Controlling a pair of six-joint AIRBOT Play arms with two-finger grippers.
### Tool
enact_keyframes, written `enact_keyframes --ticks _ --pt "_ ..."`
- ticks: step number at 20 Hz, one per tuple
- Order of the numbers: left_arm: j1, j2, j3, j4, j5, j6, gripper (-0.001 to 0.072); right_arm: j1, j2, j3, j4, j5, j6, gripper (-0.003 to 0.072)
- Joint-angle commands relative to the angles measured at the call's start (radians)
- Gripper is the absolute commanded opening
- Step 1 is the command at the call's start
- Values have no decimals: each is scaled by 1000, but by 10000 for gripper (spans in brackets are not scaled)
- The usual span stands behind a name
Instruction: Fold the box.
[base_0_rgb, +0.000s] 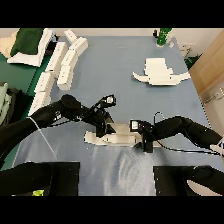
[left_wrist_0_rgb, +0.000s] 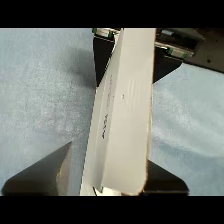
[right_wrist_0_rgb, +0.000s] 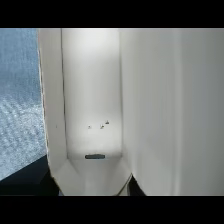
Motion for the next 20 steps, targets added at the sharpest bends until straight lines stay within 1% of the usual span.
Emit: enact_keyframes --ticks 1,3,5,6,7,8,9,10,11,12,13,14,15,17,19,20 --pt "10 75 2 109 -7 -171 431 1 0 1 0 0 0 509" --pt "35 163 2 278 -64 -394 432 1 0 1 0 0 0 509" --pt "63 246 1 428 -190 -646 427 1 0 1 0 0 0 509" --pt "67 271 1 457 -257 -773 320 1 0 1 0 0 0 509" --pt "64 286 1 459 -323 -873 10 1 0 1 0 0 0 509" --pt "47 288 -1 425 -373 -914 17 1 0 1 0 0 0 509" --pt "17 285 -7 370 -370 -969 17 1 0 1 0 0 0 509" --pt "-31 278 -12 297 -318 -1013 17 1 0 1 0 0 0 509" --pt "-86 261 -11 238 -239 -1035 17 1 0 1 0 0 0 509" --pt "-145 233 -7 188 -134 -1041 17 1 0 1 0 0 0 509" --pt "-192 195 5 157 -35 -1042 17 1 0 1 0 0 0 509" --pt "-216 154 22 149 36 -1063 17 1 0 1 0 0 0 509" --pt "-217 114 43 149 85 -1113 17 1 0 1 0 0 0 509" --pt "-178 50 78 150 146 -1202 17 1 0 1 0 0 0 509" --pt "-127 21 84 148 194 -1260 17 1 0 1 0 0 0 509" --pt "-101 16 84 150 201 -1282 17 1 0 1 0 0 0 509"
